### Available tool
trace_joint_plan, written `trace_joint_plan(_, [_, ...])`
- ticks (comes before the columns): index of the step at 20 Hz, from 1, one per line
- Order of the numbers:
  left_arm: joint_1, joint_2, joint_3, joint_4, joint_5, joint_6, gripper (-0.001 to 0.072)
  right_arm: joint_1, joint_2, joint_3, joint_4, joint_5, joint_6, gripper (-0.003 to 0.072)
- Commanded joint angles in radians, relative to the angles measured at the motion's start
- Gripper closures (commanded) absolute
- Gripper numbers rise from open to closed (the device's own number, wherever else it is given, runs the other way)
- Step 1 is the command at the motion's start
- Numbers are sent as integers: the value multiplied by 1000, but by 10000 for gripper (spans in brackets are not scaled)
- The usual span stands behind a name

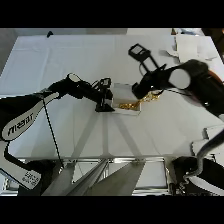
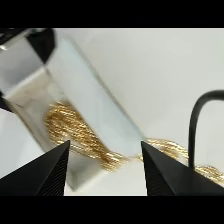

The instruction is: Fold the box and place the chain.

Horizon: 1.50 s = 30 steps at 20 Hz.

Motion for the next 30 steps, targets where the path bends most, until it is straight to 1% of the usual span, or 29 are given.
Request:
trace_joint_plan(1, [0,0,0,0,0,0,569,-177,24,0,10,81,-251,174])
trace_joint_plan(3, [0,0,0,0,0,0,569,-251,-18,-1,10,82,-412,170])
trace_joint_plan(4, [0,0,0,0,0,0,569,-279,-48,-1,10,82,-502,158])
trace_joint_plan(6, [0,0,0,0,0,0,569,-319,-121,-1,24,79,-637,158])
trace_joint_plan(12, [0,0,0,0,0,0,569,-337,-361,0,97,49,-950,157])
trace_joint_plan(15, [0,0,0,0,0,0,569,-337,-426,0,135,0,-997,141])
trace_joint_plan(18, [0,0,0,0,0,0,569,-337,-445,0,215,-30,-1012,142])
trace_joint_plan(20, [0,0,0,0,0,0,569,-332,-449,0,244,-27,-1050,145])
trace_joint_plan(23, [0,0,0,0,0,0,569,-310,-455,0,243,-24,-1049,173])
trace_joint_plan(24, [0,0,0,0,0,0,569,-300,-458,0,243,-24,-1048,251])
trace_joint_plan(25, [0,0,0,0,0,0,569,-293,-460,0,243,-23,-1043,300])
trace_joint_plan(26, [0,0,0,0,0,0,569,-286,-464,-1,241,-22,-1034,312])
trace_joint_plan(27, [0,0,0,0,0,0,569,-280,-467,-1,226,-21,-1004,368])
trace_joint_plan(29, [0,0,0,0,0,0,569,-270,-468,-1,162,-15,-909,456])
trace_joint_plan(30, [0,0,0,0,0,0,569,-268,-468,-1,130,-6,-887,526])
